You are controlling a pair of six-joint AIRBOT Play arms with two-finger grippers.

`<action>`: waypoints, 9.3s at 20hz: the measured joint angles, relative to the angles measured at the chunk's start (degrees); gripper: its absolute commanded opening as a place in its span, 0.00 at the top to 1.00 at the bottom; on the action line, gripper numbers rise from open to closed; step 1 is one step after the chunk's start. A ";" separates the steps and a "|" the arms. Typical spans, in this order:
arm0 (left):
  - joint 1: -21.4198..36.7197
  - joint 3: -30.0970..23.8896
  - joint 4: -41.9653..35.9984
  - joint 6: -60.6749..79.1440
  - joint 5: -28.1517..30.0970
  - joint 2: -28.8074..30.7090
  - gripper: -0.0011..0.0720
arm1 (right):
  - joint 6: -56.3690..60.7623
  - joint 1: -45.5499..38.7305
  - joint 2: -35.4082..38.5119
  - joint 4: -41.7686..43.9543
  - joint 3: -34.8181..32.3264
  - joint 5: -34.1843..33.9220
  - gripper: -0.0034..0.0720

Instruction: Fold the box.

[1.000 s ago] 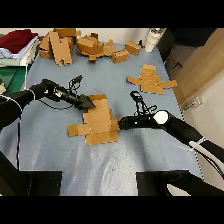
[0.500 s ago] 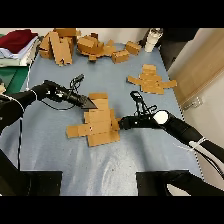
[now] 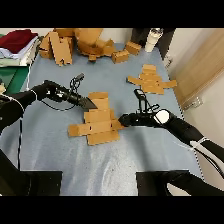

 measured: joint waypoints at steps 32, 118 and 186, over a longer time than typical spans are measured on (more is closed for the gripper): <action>-12.79 -28.65 -7.74 45.62 19.28 22.75 0.97 | 10.38 -9.35 5.60 0.17 0.00 -3.52 0.65; -19.12 -35.34 -14.64 60.57 28.98 28.41 0.97 | 8.81 -9.35 5.88 -2.10 0.00 -1.51 0.65; -19.12 -35.34 -14.71 59.69 28.94 28.41 0.97 | -19.93 21.03 14.91 -20.35 -12.26 -0.02 0.30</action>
